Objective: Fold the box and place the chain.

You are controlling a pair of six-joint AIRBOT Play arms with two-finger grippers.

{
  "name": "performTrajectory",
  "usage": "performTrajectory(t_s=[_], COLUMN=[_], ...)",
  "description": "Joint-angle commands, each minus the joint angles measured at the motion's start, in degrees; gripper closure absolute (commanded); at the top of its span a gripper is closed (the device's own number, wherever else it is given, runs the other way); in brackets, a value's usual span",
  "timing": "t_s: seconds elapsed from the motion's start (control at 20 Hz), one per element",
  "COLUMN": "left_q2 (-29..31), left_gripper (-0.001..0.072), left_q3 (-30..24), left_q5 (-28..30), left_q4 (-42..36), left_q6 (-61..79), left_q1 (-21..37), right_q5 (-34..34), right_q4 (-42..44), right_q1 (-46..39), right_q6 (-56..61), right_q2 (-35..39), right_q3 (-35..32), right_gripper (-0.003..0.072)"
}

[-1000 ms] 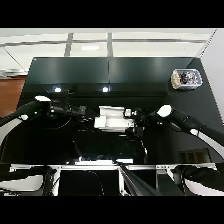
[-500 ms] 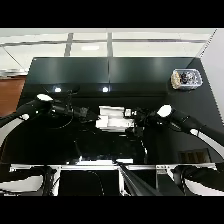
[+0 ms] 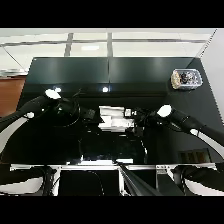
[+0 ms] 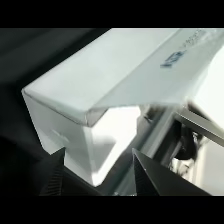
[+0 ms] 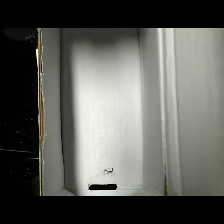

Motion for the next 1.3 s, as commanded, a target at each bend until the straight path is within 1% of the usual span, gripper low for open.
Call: performTrajectory(t_s=[0.0, 0.2, 0.45, 0.7, 0.95, 1.0, 1.2, 1.25], left_q2=[0.11, 0.15, 0.13, 0.13, 0.13, 0.13, 0.07, 0.02], left_gripper=[0.0217, 0.0217, 0.0218, 0.0218, 0.0227, 0.0229, 0.0229, 0.0266], left_q3=[2.99, 6.47, 8.13, 8.13, 8.13, 8.20, 10.78, 11.58], left_q5=[1.88, 1.66, 2.34, 4.96, 5.75, 6.29, 6.58, 6.40], left_q4=[6.16, 12.96, 20.81, 21.55, 21.79, 23.02, 37.11, 40.72], left_q6=[-7.56, -17.64, -27.58, -30.25, -31.39, -33.27, -43.30, -46.58], left_q1=[-3.02, -5.27, -8.07, -9.99, -10.80, -11.37, -17.14, -19.08], right_q5=[0.04, 0.04, 0.02, 0.02, 0.04, 0.02, -0.02, -0.02], right_q4=[0.00, 0.00, 0.00, 0.00, 0.00, -0.02, 0.09, 0.09], right_q1=[0.04, 0.04, 0.04, 0.04, 0.02, 0.04, 0.04, 0.02], right_q6=[0.00, 0.00, 0.00, 0.00, 0.00, 0.00, 0.02, 0.02], right_q2=[0.00, 0.00, 0.00, 0.00, 0.00, 0.00, 0.00, 0.00], right_q3=[-0.02, -0.02, -0.02, -0.04, -0.04, -0.02, -0.02, -0.02], right_gripper=[0.0320, 0.0319, 0.0320, 0.0319, 0.0320, 0.0320, 0.0320, 0.0320])
